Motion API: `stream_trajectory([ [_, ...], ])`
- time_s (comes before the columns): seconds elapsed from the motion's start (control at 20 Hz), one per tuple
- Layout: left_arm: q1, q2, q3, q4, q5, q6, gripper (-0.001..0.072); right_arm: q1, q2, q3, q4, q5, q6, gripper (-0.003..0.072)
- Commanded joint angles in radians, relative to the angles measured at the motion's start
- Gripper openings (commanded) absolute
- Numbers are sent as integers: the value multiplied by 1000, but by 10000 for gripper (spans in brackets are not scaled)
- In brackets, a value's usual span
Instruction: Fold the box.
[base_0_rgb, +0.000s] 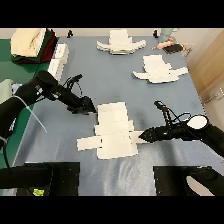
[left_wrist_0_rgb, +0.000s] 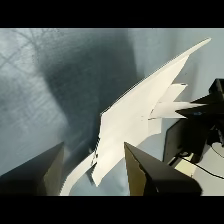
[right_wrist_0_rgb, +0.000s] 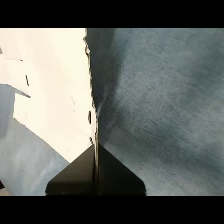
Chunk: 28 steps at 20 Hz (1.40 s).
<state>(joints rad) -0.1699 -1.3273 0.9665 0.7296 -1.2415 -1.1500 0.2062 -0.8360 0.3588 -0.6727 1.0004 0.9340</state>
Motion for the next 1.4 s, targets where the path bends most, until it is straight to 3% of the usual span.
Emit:
stream_trajectory([
  [0.0, -4, -124, 0, -159, 10, 161, 590, 8, 8, -1, -3, -12, 10, 2],
  [0.25, -68, -276, 13, -236, 10, 331, 589, 8, 8, -1, -3, -10, 10, 2],
  [0.4, -105, -303, 41, -302, 8, 405, 588, 8, 8, -1, -4, -1, 10, 2],
  [0.45, -110, -303, 53, -302, 5, 412, 508, 8, 8, -1, -5, 5, 10, 2],
  [0.5, -110, -303, 63, -299, -11, 438, 340, 8, 8, -1, -5, 9, 10, 2],
  [0.55, -109, -303, 72, -297, -33, 455, 304, 8, 8, -1, -5, 13, 10, 2],
  [0.85, -109, -303, 84, -204, -140, 454, 300, 8, 8, -1, -18, 13, 10, 2],
  [0.95, -109, -303, 86, -204, -139, 467, 59, 8, 8, -1, -34, 13, 10, 2],
  [1.15, -110, -303, 86, -206, -139, 449, 21, 8, 8, -1, -34, 12, 10, 3],
  [1.2, -111, -303, 86, -213, -137, 431, 22, 8, 8, -1, -34, 7, 10, 22],
  [1.25, -111, -303, 86, -224, -131, 394, 22, 8, 8, -1, -34, -5, 19, 156],
  [1.3, -111, -303, 88, -240, -109, 398, 22, 7, 8, 0, -39, -25, 42, 343],
  [1.35, -111, -303, 100, -238, -93, 438, 19, -1, 8, 6, -61, -44, 78, 432],
])
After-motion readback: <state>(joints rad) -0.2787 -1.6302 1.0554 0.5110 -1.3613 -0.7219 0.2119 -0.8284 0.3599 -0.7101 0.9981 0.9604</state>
